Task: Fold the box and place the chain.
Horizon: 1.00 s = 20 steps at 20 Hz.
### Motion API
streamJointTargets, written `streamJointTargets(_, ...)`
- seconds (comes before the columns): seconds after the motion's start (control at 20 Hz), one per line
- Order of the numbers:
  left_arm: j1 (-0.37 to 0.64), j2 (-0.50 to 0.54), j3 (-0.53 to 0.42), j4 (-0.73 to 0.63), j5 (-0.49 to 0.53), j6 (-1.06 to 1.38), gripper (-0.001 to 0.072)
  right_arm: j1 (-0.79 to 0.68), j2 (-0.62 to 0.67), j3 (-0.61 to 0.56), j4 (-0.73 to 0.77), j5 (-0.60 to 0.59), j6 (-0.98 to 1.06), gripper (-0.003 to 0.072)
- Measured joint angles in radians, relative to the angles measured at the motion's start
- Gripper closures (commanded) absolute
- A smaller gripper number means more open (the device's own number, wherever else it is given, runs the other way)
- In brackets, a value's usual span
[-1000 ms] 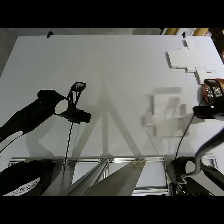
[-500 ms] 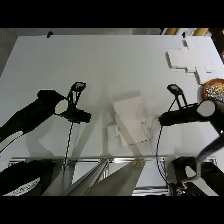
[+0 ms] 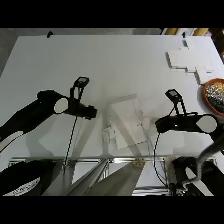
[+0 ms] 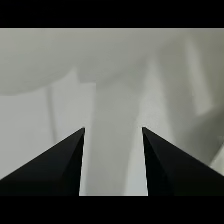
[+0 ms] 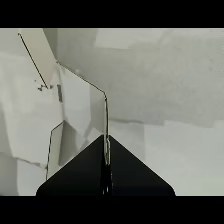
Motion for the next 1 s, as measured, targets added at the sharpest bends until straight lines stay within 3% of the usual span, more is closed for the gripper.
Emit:
streamJointTargets(0.2, 0.061, -0.074, 0.000, -0.435, 0.097, 0.405, 0.0198, 0.003, 0.009, -0.004, 0.000, -0.002, 0.002, 0.0670)
streamJointTargets(0.3, 0.087, -0.134, 0.000, -0.649, 0.075, 0.624, 0.0197, 0.003, 0.010, -0.004, 0.000, -0.003, 0.002, 0.0670)
streamJointTargets(0.45, 0.101, -0.219, 0.000, -0.855, 0.029, 0.864, 0.0197, 0.003, 0.011, -0.004, 0.000, -0.004, 0.002, 0.0670)
streamJointTargets(0.7, 0.111, -0.299, 0.000, -1.023, -0.011, 1.101, 0.0197, 0.003, 0.011, -0.004, -0.002, -0.004, 0.002, 0.0670)
streamJointTargets(0.85, 0.152, -0.302, 0.000, -1.046, -0.031, 1.157, 0.0191, 0.003, 0.011, -0.004, -0.003, -0.003, 0.002, 0.0670)
streamJointTargets(1.0, 0.227, -0.282, 0.000, -1.025, -0.079, 1.177, 0.0135, 0.003, 0.011, -0.004, -0.003, -0.002, 0.002, 0.0670)
